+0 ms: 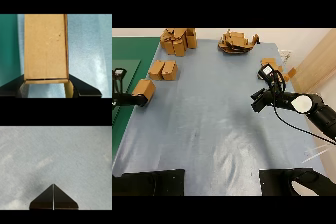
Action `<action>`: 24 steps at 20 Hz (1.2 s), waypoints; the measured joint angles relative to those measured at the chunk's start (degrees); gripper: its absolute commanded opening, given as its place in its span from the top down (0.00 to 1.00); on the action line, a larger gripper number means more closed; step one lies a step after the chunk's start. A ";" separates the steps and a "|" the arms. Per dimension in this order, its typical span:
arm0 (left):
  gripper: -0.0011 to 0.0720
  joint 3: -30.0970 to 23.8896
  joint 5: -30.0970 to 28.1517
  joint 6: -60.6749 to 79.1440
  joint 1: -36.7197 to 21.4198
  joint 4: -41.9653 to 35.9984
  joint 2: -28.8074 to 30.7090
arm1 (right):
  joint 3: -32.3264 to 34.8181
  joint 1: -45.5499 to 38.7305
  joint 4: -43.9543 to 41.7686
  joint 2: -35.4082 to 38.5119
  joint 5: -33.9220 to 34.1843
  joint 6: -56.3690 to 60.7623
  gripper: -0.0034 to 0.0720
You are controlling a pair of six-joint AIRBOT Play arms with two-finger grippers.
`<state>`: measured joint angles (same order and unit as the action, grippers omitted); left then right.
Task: Fold the box.
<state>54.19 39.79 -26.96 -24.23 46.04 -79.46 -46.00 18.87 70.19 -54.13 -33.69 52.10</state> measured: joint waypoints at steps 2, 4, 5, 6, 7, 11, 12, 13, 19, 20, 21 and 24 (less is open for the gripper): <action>0.82 1.66 -1.20 -0.15 0.46 0.04 -2.95 | 0.00 0.00 -0.07 0.00 -0.13 0.98 0.95; 0.82 3.52 -2.08 -0.63 1.05 -0.09 -5.38 | 0.02 0.00 -0.15 0.00 -0.24 2.01 0.95; 0.82 4.57 -2.38 -0.79 1.09 -0.17 -6.45 | 0.02 0.00 -0.31 0.00 -0.28 2.40 0.95; 0.82 5.73 -2.67 -0.98 1.16 -0.15 -7.45 | 0.00 0.00 -0.44 0.00 -0.28 2.62 0.95; 0.82 6.82 -2.71 -1.14 1.36 -0.13 -8.33 | 0.00 0.00 -0.68 0.00 -0.31 2.97 0.95; 0.62 11.19 -2.29 -1.29 2.47 -0.15 -11.65 | 0.00 0.00 -1.68 0.00 -0.33 3.41 0.95; 0.62 12.15 -2.27 -1.27 2.93 -0.15 -12.46 | 0.02 0.00 -2.01 0.00 -0.33 3.43 0.95; 0.62 12.98 -2.21 -1.22 3.43 -0.15 -13.25 | 0.02 0.00 -2.36 0.00 -0.33 3.45 0.95; 0.06 15.37 -5.03 -1.03 5.35 -0.13 -16.04 | 0.02 0.00 -3.32 0.00 -0.83 3.61 0.95; 0.07 15.47 -5.62 -1.14 5.42 -0.17 -16.22 | 0.02 0.00 -3.39 0.00 -0.90 3.61 0.95; 0.07 15.56 -5.79 -1.49 5.44 -0.13 -16.28 | 0.02 0.00 -3.45 0.00 -1.18 3.61 0.95; 0.07 15.69 -5.97 -2.69 5.44 -0.04 -16.41 | 0.02 0.00 -3.54 0.00 -1.44 3.61 0.95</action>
<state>69.89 33.82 -29.65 -18.79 46.00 -95.88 -45.98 18.87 66.65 -54.13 -35.14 55.70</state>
